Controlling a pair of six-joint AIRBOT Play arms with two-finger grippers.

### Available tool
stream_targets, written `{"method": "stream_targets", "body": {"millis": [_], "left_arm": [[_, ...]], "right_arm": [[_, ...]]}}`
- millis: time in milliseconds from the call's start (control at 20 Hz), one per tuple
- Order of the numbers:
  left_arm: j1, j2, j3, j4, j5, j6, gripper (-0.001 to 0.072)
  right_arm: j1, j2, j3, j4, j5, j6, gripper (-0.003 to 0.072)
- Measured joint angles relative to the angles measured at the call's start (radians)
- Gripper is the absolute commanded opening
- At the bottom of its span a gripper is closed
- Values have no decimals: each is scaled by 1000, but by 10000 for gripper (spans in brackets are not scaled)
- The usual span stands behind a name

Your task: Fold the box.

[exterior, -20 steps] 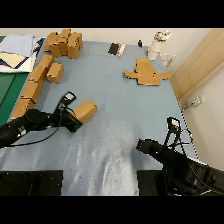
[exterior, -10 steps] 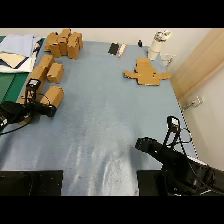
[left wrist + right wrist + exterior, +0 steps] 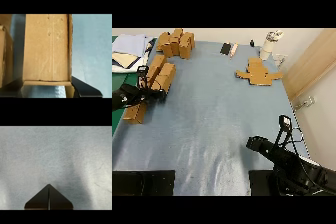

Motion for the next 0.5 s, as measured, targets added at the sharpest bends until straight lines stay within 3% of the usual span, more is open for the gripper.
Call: {"method": "stream_targets", "body": {"millis": [500], "left_arm": [[-6,-209,256,1,12,-70,450]], "right_arm": [[0,-1,19,-90,58,4,3]]}}
